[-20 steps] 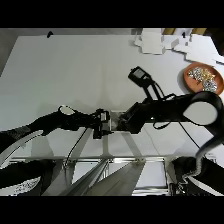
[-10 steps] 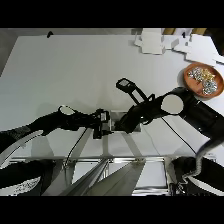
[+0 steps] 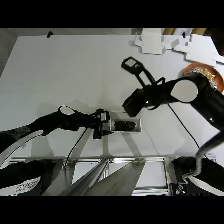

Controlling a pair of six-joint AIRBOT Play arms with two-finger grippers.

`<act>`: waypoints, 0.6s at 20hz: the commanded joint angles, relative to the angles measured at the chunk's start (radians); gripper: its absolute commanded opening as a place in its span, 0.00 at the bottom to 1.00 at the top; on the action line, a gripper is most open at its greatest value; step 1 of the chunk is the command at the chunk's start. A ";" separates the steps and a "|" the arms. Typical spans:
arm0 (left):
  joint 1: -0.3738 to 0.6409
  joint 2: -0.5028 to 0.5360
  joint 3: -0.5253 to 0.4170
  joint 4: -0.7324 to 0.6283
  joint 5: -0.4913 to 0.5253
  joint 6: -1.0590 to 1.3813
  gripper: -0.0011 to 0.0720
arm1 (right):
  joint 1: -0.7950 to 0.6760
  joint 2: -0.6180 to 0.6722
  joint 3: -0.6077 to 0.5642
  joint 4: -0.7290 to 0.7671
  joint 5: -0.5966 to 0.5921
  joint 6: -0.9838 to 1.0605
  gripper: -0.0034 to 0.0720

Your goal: Fold the box and place the chain.

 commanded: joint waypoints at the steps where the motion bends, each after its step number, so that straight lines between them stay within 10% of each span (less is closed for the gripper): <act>1: 0.000 -0.001 0.000 0.000 0.000 0.000 0.36 | -0.080 -0.048 0.011 -0.061 0.004 -0.077 0.35; 12: 0.000 -0.001 0.000 0.000 0.000 0.000 0.36 | 0.012 -0.225 0.011 0.048 0.111 -0.481 0.34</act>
